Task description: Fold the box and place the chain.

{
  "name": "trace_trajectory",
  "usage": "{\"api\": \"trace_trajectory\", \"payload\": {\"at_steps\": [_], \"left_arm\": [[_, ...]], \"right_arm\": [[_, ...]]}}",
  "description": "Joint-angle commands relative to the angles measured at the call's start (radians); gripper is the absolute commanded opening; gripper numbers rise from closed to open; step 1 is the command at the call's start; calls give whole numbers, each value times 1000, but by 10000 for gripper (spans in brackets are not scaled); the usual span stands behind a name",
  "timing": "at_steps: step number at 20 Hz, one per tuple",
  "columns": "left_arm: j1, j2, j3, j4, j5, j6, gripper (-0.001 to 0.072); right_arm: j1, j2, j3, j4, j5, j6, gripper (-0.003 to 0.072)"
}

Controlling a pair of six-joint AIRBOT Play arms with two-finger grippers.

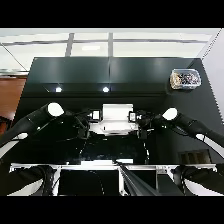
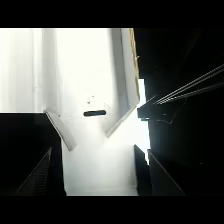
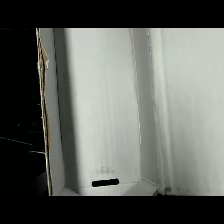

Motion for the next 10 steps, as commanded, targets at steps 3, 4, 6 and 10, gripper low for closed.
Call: {"api": "trace_trajectory", "payload": {"at_steps": [3,4,6,10], "left_arm": [[-20,-44,21,-55,4,8,485],[-24,-44,21,-89,-2,8,382],[-43,-45,20,-156,4,11,270],[-52,-47,20,-188,40,8,203]], "right_arm": [[0,-1,0,0,1,0,201],[0,-1,0,0,1,0,201],[0,-1,0,0,1,0,201],[0,-1,0,0,1,0,201]]}}
